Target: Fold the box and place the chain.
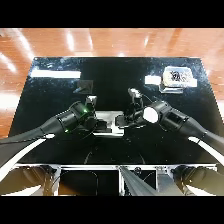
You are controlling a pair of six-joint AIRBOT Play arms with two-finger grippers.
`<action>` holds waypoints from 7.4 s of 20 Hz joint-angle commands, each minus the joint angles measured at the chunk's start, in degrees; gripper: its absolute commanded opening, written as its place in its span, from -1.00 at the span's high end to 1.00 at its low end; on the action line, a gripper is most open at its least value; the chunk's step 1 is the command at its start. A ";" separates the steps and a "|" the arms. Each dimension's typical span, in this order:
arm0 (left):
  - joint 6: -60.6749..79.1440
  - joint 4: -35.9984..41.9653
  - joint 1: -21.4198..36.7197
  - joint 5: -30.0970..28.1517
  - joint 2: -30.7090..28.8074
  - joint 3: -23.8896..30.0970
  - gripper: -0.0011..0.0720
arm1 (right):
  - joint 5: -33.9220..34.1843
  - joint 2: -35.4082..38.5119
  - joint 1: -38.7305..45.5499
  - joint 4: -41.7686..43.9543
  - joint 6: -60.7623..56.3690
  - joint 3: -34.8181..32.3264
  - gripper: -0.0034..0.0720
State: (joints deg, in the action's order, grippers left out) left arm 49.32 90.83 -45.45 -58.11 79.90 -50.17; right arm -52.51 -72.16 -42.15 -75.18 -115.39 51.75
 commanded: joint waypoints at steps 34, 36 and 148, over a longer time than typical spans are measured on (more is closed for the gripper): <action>0.17 -0.61 -0.04 0.26 0.00 0.02 0.90 | -4.72 -11.39 -4.50 -10.40 -6.36 5.03 0.26; 0.17 -0.61 -0.04 0.26 0.00 0.02 0.90 | -4.83 -12.02 -4.50 -10.36 -6.36 5.14 0.26; 0.20 -0.55 -0.02 -0.22 0.00 0.00 0.90 | -24.79 8.20 11.80 -13.18 9.11 5.57 -0.60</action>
State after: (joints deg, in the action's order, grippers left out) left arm 49.52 90.35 -45.47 -58.19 79.90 -50.17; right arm -74.56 -68.66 -35.11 -85.71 -107.87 61.41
